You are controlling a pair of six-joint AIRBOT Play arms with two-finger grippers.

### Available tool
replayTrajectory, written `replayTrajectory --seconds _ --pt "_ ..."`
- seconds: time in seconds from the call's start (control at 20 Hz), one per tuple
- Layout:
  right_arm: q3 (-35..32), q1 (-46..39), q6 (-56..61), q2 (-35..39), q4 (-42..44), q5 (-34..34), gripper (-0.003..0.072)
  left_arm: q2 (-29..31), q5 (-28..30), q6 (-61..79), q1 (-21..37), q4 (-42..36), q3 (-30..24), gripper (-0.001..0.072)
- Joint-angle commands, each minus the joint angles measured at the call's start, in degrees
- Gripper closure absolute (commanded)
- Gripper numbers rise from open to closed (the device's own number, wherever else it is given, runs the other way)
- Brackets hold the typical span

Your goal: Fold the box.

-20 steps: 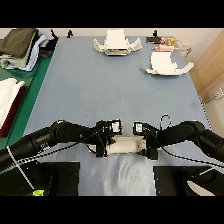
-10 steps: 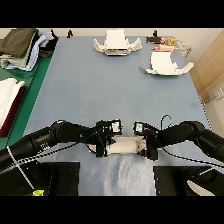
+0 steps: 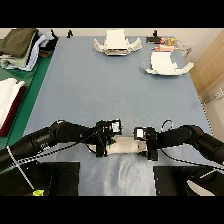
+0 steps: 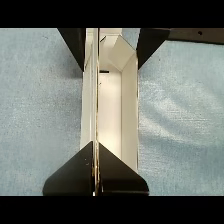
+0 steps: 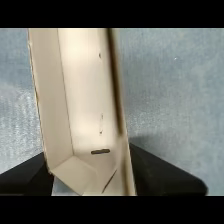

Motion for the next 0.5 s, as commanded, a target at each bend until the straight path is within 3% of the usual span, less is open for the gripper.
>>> replayTrajectory --seconds 0.0,0.4,0.45 --pt "-0.61 0.00 -1.33 -0.04 1.14 2.47 -0.0017 -0.04 0.02 0.00 0.02 0.02 0.00 0.0695" --pt "-2.10 0.09 -4.42 -0.76 2.58 3.48 -0.0013 -0.04 0.02 0.00 0.02 0.02 0.00 0.0695" --pt "-2.10 0.09 -5.29 -1.11 3.08 3.63 0.0039 -0.04 0.02 0.00 0.02 0.02 0.00 0.0695"
